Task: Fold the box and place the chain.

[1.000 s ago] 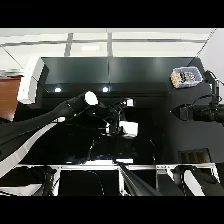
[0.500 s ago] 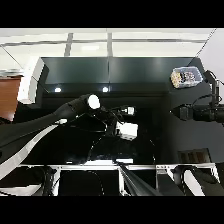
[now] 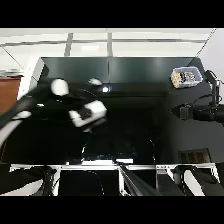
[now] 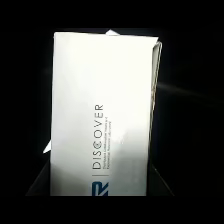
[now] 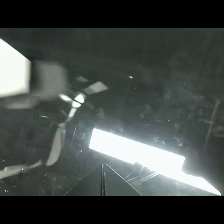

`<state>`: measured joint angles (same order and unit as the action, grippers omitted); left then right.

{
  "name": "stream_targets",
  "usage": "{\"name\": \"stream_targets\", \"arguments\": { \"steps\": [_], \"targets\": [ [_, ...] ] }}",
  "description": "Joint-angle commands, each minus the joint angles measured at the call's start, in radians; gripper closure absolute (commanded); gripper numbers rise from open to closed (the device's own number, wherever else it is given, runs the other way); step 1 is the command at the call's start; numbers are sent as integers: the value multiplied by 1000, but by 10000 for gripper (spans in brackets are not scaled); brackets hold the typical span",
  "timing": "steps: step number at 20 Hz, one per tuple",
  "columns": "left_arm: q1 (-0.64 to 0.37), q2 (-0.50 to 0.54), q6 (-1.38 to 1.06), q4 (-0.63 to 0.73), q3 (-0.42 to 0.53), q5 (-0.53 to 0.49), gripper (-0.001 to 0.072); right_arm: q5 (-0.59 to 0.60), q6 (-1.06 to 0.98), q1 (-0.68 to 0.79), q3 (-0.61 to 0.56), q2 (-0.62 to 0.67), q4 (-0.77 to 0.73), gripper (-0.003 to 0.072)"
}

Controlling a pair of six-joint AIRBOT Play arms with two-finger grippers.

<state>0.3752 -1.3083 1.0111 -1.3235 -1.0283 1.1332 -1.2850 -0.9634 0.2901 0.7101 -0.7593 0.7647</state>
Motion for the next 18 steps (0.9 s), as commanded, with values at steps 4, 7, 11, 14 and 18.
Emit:
{"name": "stream_targets", "arguments": {
  "steps": [4,7,11,14,18],
  "targets": [
    [-696,217,389,-220,208,142,409,51,-1,1,0,0,-5,676],
    [-917,216,389,-201,209,82,409,62,-2,1,0,0,-5,676],
    [-962,200,293,-144,209,-73,409,79,-2,1,0,0,-5,677],
    [-937,149,246,-67,209,-165,409,95,-14,1,0,0,-5,676],
    [-921,124,248,-72,205,-292,376,97,-14,1,0,-2,-6,676]
  ]
}}
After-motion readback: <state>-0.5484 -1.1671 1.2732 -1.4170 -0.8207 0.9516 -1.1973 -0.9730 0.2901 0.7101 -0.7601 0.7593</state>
